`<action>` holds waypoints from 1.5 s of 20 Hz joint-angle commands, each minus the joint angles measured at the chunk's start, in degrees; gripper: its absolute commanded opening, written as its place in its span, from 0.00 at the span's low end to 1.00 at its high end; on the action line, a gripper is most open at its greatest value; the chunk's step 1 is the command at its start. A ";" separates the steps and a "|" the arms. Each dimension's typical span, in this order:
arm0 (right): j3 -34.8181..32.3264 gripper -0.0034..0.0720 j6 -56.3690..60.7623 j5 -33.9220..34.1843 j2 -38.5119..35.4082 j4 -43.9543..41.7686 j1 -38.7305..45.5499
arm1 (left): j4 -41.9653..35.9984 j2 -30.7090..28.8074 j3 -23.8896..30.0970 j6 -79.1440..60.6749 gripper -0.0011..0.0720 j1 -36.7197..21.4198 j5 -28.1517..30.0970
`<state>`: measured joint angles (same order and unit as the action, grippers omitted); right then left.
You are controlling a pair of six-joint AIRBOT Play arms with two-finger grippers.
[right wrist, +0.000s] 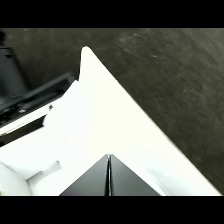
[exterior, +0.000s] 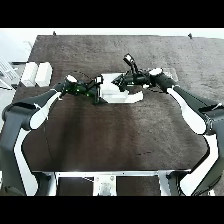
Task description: Fold the box and place the chain.
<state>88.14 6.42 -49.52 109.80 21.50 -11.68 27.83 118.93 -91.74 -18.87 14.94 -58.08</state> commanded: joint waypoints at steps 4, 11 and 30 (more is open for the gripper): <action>0.04 0.06 3.74 2.58 1.84 2.95 0.37 | 0.02 0.00 0.00 -0.02 0.58 0.02 -0.04; 0.04 0.06 3.65 2.56 2.47 3.19 0.76 | 0.02 0.00 0.00 -0.02 0.58 0.02 -0.02; -5.99 0.06 8.59 -9.07 -17.16 26.64 3.67 | 0.04 0.00 0.00 -0.02 0.58 0.02 0.24</action>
<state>85.23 13.10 -56.88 96.77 37.89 -8.25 27.97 118.93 -91.77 -18.96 14.92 -58.02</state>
